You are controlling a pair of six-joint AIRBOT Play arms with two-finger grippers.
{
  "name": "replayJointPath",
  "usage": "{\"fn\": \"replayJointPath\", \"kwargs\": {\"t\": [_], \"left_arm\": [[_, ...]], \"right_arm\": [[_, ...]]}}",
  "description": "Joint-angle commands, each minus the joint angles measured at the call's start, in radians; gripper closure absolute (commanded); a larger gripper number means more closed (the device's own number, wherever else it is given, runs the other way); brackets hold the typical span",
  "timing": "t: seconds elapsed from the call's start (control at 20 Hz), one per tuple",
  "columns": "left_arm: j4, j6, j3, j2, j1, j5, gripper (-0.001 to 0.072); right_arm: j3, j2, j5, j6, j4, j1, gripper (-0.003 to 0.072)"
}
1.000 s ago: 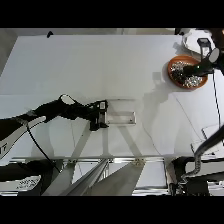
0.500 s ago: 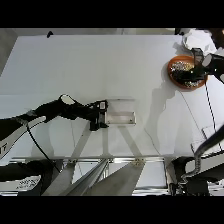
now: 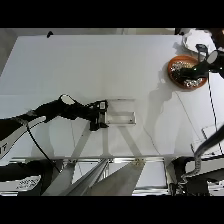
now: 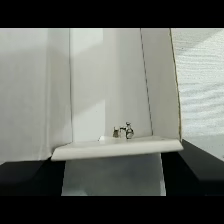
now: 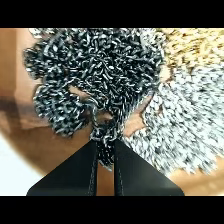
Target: Fold the box and place the chain.
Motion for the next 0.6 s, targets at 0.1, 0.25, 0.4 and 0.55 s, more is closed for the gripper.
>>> {"fn": "replayJointPath", "kwargs": {"t": [0.1,0.25,0.4,0.55], "left_arm": [[0.0,0.0,0.0,0.001,0.0,0.0,0.0374],[0.0,0.0,0.0,0.001,0.0,0.0,0.0374],[0.0,0.0,0.0,0.001,0.0,0.0,0.0374],[0.0,0.0,0.0,0.001,0.0,0.0,0.0374]], "right_arm": [[0.0,0.189,0.086,-0.079,0.029,0.0,0.0676],[0.0,0.291,0.225,-0.079,0.043,0.0,0.0676],[-0.006,0.363,0.357,-0.123,0.166,0.0,0.0674],[-0.09,0.451,0.44,-0.239,0.454,0.007,0.0674]]}}
